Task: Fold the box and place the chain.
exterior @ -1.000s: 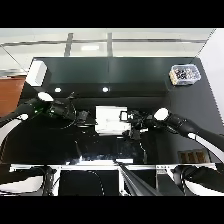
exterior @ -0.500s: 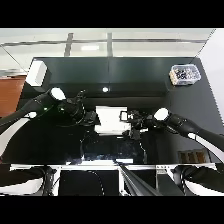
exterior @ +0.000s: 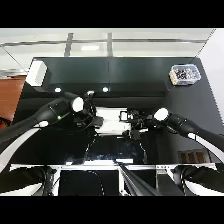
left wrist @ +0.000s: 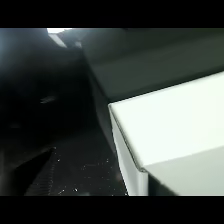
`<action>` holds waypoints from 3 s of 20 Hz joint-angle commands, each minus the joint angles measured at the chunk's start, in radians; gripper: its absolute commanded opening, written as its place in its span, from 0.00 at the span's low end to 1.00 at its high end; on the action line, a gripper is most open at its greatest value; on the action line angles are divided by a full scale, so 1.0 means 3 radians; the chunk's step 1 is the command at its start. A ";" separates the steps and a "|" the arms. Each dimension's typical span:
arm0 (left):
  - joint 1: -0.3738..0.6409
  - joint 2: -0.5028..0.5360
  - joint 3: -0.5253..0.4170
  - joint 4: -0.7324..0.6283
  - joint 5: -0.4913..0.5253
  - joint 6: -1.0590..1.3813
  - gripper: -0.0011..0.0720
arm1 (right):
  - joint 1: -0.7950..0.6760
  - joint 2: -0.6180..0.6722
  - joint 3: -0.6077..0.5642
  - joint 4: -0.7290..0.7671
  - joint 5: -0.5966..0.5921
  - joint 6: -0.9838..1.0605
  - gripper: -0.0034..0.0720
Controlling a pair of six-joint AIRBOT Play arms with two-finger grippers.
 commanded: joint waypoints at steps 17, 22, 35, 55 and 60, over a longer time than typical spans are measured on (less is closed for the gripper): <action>-0.0493 -0.0024 0.0195 0.0484 -0.0010 -0.1263 0.05 | 0.0004 0.0001 0.0001 0.0000 0.0004 0.0001 0.28; -0.0492 -0.0024 0.0195 0.0463 -0.0011 -0.1260 0.38 | 0.0004 0.0001 0.0001 0.0000 0.0004 0.0001 0.28; -0.0492 -0.0120 0.0195 0.0473 -0.0074 -0.1272 0.20 | 0.0004 0.0001 0.0001 0.0000 0.0004 0.0001 0.28; -0.0498 -0.0122 0.0195 0.0429 -0.0005 -0.1258 0.05 | -0.0004 0.0409 0.0004 -0.0772 0.0234 0.0351 1.00; -0.0498 -0.0122 0.0195 0.0426 -0.0005 -0.1256 0.05 | -0.0004 0.0431 0.0005 -0.0769 0.0155 0.0350 0.57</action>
